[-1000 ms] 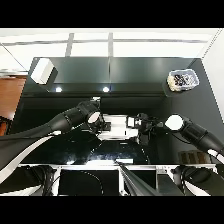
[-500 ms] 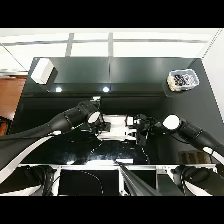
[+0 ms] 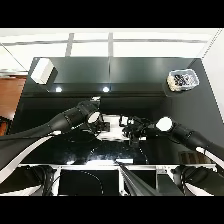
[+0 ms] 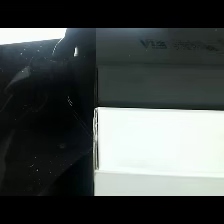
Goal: Fold the box and place the chain.
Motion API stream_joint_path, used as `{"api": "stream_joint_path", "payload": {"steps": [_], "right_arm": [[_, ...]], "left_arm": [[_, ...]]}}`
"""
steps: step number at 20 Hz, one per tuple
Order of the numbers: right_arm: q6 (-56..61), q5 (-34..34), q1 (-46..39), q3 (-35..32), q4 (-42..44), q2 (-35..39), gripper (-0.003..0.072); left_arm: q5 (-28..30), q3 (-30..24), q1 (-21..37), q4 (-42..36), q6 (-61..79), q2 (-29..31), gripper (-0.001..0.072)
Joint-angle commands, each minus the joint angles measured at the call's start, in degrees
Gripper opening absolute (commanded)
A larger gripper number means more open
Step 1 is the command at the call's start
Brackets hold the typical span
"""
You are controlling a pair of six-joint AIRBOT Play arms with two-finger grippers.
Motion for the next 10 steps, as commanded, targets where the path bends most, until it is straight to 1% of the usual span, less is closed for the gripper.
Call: {"api": "stream_joint_path", "payload": {"steps": [1,2,3,4,5,6,7,8,9,10], "right_arm": [[1.4,-1.3,0.3,0.0,0.8,-0.2,0.0193],[1.4,-1.7,0.3,0.0,0.8,-0.2,0.04],[1.4,-2.0,0.3,0.0,0.8,-0.2,0.0412],[1.4,-2.0,0.3,0.0,0.8,-0.2,0.0231],[1.9,-2.1,0.3,0.0,0.8,-0.2,0.022],[2.8,-2.8,0.3,0.0,0.9,-0.2,0.0386],[2.9,-3.0,0.3,0.0,0.8,-0.2,0.026],[3.0,-3.0,-0.1,0.0,0.8,-0.1,0.0076],[5.5,-2.3,-1.0,0.2,0.5,0.6,0.0056],[10.3,-1.4,-2.3,0.3,-0.2,1.9,0.0054]], "left_arm": [[0.2,0.0,0.0,-0.1,-0.1,0.0,0.0029],[0.2,0.0,0.0,-0.1,-0.1,0.0,0.0029],[0.2,0.0,0.0,-0.1,-0.1,0.0,0.0029],[0.2,0.0,0.0,-0.1,-0.1,0.0,0.0029],[0.2,0.0,0.0,-0.1,-0.1,0.0,0.003],[0.2,0.0,0.0,-0.3,0.0,0.0,0.003],[0.2,0.0,0.0,-0.3,-0.1,0.0,0.003],[0.3,0.0,0.0,-0.3,-0.1,0.0,0.003],[0.3,0.0,0.0,-0.3,-0.1,0.0,0.003],[0.3,0.0,0.0,-0.3,-0.1,0.0,0.0029]]}}
